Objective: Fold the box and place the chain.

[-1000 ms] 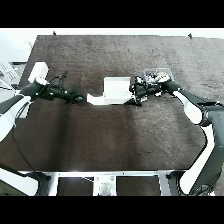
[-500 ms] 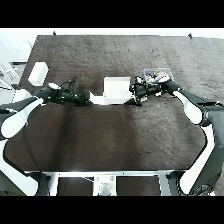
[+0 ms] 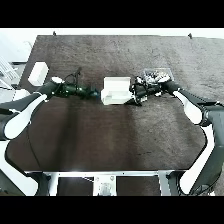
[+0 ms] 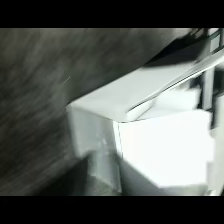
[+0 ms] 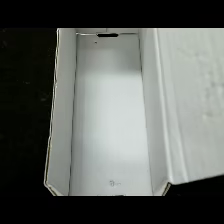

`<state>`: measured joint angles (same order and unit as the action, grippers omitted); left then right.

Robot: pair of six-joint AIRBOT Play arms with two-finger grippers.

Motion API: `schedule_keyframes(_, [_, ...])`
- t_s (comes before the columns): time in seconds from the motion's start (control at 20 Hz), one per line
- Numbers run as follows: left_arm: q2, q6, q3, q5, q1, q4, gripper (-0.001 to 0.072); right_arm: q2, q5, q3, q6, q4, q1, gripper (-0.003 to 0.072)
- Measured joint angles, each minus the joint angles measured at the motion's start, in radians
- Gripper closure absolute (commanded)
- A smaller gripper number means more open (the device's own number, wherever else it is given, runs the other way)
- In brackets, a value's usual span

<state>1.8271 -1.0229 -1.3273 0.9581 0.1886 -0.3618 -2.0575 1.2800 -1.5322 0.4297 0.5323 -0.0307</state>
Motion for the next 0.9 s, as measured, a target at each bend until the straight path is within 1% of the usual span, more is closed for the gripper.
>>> schedule_keyframes(0.15, [-0.003, -0.024, -0.040, 0.023, 0.003, 0.001, 0.0381, 0.000, 0.000, 0.000, 0.000, 0.000, 0.000, 0.0103])
schedule_keyframes(0.3, [-0.004, -0.038, -0.057, 0.038, 0.003, 0.002, 0.0381, 0.000, 0.000, 0.000, 0.000, 0.000, 0.000, 0.0103])
schedule_keyframes(0.45, [-0.004, -0.055, -0.063, 0.046, 0.007, -0.004, 0.0381, 0.000, 0.000, 0.000, 0.000, 0.000, 0.000, 0.0103])
schedule_keyframes(0.7, [-0.004, -0.122, -0.066, 0.043, 0.029, -0.076, 0.0382, 0.000, 0.000, 0.000, 0.000, 0.000, 0.000, 0.0103])
schedule_keyframes(0.9, [-0.004, -0.145, -0.066, 0.030, 0.037, -0.100, 0.0380, 0.000, 0.000, 0.000, 0.000, 0.000, 0.000, 0.0103])
